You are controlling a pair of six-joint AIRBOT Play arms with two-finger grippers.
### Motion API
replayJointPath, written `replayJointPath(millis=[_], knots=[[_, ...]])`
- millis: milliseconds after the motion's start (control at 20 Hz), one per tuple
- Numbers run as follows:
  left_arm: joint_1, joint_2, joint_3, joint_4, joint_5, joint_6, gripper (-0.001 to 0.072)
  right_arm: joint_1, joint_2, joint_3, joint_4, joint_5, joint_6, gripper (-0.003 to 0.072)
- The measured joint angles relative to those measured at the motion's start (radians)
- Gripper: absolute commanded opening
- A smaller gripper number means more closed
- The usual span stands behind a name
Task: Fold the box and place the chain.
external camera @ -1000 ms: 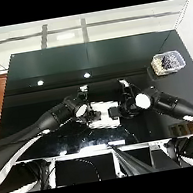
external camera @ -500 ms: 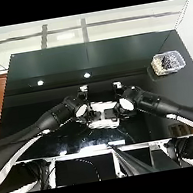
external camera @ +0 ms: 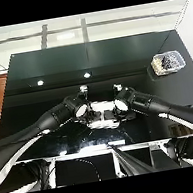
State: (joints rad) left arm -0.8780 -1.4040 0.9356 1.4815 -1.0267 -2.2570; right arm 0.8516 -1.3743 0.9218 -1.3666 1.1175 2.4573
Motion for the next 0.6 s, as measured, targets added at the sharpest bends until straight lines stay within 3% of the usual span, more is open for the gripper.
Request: replayJointPath(millis=[150, 200, 300, 350, 400, 550, 600], knots=[[0.0, 0.0, 0.0, 0.0, 0.002, 0.0, 0.003, 0.0, -0.001, 0.0, -0.001, -0.003, 0.005, 0.0049], [0.0, 0.0, 0.0, 0.003, 0.002, 0.0, 0.003, 0.0, -0.002, 0.0, 0.0, -0.006, 0.006, 0.0198], [0.0, 0.0, 0.0, 0.003, -0.001, 0.001, 0.003, 0.0, -0.002, 0.0, 0.002, -0.011, 0.01, 0.0201], [0.0, 0.0, 0.0, 0.003, -0.001, 0.001, 0.003, 0.0, -0.002, 0.0, 0.002, -0.011, 0.011, 0.0051], [0.0, 0.0, 0.0, 0.003, -0.001, 0.002, 0.003, 0.0, -0.002, 0.0, 0.003, -0.011, 0.012, 0.0013], [0.0, 0.0, 0.0, 0.003, 0.002, 0.003, 0.003, 0.0, -0.002, 0.0, 0.002, -0.009, 0.013, 0.002], [0.0, 0.0, 0.0, 0.003, 0.002, 0.003, 0.003, 0.0, -0.002, 0.0, 0.002, -0.011, 0.013, 0.0162]])
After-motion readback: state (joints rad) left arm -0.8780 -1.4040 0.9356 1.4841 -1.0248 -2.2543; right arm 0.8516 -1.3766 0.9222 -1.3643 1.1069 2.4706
